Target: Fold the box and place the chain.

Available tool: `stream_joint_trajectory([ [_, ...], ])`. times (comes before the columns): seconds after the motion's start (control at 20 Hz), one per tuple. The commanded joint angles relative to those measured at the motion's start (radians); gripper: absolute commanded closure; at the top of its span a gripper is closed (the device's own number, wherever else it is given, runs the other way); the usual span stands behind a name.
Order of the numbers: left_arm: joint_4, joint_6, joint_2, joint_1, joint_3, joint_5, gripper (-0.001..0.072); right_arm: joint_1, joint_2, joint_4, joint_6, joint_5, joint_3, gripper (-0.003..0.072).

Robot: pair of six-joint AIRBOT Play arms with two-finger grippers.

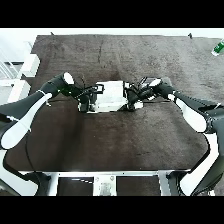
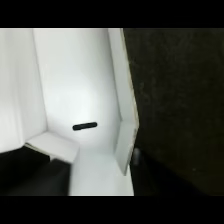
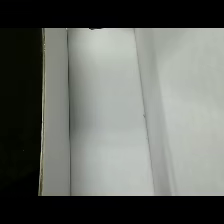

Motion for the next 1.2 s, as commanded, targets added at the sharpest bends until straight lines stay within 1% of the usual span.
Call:
stream_joint_trajectory([
  [0.0,-0.014,0.000,0.000,0.000,0.001,-0.008,0.0358,-0.001,0.000,0.000,0.001,0.000,0.000,0.0142],
  [0.2,-0.021,0.001,0.000,0.000,0.000,0.020,0.0359,-0.001,0.000,0.000,0.001,0.000,0.000,0.0142],
  [0.45,-0.020,0.014,-0.002,0.000,0.000,0.081,0.0357,-0.001,0.000,0.000,0.001,0.000,0.000,0.0142],
  [0.5,-0.020,0.028,-0.002,0.000,0.000,0.093,0.0333,-0.001,0.000,0.000,0.001,0.000,0.000,0.0142],
  [0.95,-0.028,0.074,-0.002,-0.001,0.000,0.096,0.0333,-0.001,0.000,0.000,0.001,0.000,0.000,0.0142],
  [1.0,-0.028,0.082,-0.002,0.000,0.000,0.096,0.0359,-0.001,0.000,0.000,0.001,0.000,0.000,0.0142],
  [1.15,-0.061,0.088,-0.002,-0.001,0.000,0.097,0.0361,-0.001,0.000,0.000,0.001,0.000,0.000,0.0142],
])
